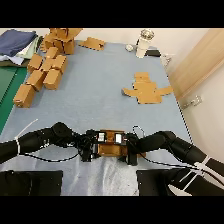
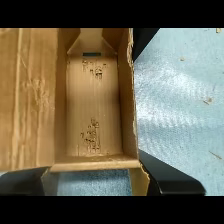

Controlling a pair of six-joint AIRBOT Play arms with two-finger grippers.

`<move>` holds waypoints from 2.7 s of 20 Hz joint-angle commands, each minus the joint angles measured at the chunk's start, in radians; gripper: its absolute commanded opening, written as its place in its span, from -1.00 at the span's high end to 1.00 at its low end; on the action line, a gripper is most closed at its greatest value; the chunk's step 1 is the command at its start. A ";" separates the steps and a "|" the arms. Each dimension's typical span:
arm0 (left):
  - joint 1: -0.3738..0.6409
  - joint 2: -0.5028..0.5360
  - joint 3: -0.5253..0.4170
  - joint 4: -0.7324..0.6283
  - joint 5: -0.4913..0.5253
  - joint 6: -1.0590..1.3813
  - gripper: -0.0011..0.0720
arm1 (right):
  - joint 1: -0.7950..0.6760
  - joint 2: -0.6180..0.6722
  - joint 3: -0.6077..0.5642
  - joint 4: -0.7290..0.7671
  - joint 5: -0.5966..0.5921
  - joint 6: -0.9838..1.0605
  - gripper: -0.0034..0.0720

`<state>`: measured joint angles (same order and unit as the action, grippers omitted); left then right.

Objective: Fold the box.

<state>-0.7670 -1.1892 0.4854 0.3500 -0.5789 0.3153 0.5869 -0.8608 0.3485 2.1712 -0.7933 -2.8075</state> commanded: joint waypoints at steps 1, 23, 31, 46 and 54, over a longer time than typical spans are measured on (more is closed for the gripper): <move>0.001 0.000 0.001 -0.002 0.003 0.000 0.12 | 0.000 0.048 0.021 -0.042 -0.066 0.048 -1.00; 0.001 0.000 0.001 -0.002 0.003 0.000 0.12 | -0.056 0.473 0.061 0.076 -0.148 1.559 -0.99; 0.001 0.000 0.001 -0.002 0.003 0.000 0.12 | -0.056 0.275 0.101 0.118 0.101 1.651 0.90; 0.001 0.000 0.001 -0.002 0.003 0.001 0.12 | -0.114 -0.322 0.227 0.058 0.031 1.243 0.91; 0.001 0.000 0.001 -0.002 0.003 0.001 0.12 | -0.114 -0.020 0.357 -0.269 -0.201 1.339 0.91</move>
<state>-0.7670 -1.1892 0.4854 0.3481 -0.5758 0.3172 0.4725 -1.0103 0.6621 2.0666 -0.8871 -1.5341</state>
